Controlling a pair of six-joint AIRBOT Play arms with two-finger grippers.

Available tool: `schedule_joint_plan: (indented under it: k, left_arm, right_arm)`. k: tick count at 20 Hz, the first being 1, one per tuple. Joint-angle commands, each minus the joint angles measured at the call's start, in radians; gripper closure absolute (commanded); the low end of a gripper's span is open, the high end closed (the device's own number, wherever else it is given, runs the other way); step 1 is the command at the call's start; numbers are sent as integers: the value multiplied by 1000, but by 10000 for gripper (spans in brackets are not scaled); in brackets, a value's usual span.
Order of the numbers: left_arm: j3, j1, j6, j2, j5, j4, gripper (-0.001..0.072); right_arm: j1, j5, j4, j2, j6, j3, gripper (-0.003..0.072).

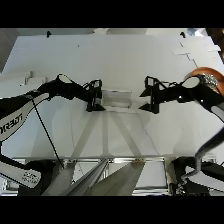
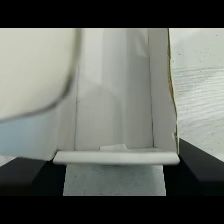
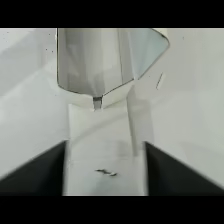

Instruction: Fold the box and place the chain.

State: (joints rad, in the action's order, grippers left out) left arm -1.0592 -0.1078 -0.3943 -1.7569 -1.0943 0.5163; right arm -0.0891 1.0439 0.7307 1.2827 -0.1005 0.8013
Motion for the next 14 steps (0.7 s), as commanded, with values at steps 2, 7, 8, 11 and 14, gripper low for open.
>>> schedule_joint_plan:
  k: [2,7,8,11,14]
  left_arm:
    - [-1,0,-2,0,-2,0,245]
    - [-1,0,-2,0,-1,1,245]
    - [-1,0,-2,0,-1,0,245]
    - [-1,0,-2,0,-1,1,245]
    - [-1,0,-2,0,-1,0,245]
  right_arm:
    - [-37,123,-36,-57,140,1,672]
    - [-207,-62,-251,-45,190,1,675]
    - [-224,-132,-306,-30,190,1,675]
    - [-225,-268,-428,52,190,3,676]
    - [-190,-386,-578,140,175,3,675]
